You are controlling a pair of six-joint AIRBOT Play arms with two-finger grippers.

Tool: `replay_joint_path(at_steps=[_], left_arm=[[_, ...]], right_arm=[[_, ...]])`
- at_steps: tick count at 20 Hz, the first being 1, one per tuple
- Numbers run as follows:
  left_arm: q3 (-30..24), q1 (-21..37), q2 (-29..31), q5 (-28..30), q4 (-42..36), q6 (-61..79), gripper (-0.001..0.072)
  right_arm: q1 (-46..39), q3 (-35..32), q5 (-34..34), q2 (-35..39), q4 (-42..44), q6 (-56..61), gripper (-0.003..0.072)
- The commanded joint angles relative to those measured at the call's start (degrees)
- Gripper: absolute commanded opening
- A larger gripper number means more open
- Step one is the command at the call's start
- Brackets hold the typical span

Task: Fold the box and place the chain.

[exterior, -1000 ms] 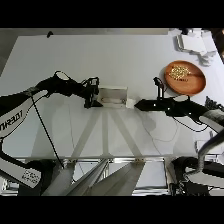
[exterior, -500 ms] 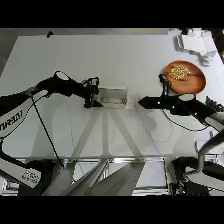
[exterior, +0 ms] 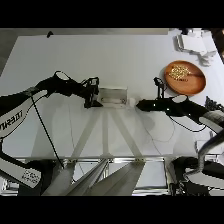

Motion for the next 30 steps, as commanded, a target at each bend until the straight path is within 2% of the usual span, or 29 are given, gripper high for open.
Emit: replay_joint_path(at_steps=[1,7,13,17,24,30], left_arm=[[0.0,0.0,0.0,0.1,0.0,0.0,0.0213],[0.0,0.0,0.0,0.1,0.0,0.0,0.0213],[0.0,0.0,0.0,0.1,0.0,0.0,0.0213],[0.0,0.0,0.0,0.1,0.0,0.0,0.0213],[0.0,0.0,0.0,0.1,0.0,0.0,0.0213],[0.0,0.0,0.0,0.1,0.0,0.0,0.0213]], right_arm=[[2.3,0.2,2.6,-0.5,4.3,-0.3,0.0006],[0.6,0.2,4.0,4.4,5.4,-1.8,0.0006],[-2.0,0.2,9.3,10.2,5.6,-4.8,0.0006],[-2.1,0.2,7.6,10.5,2.3,-4.7,0.0008],[-2.1,0.1,4.0,10.5,-14.6,5.0,0.0008],[-2.1,0.1,0.3,10.0,-14.5,8.1,0.0008]])
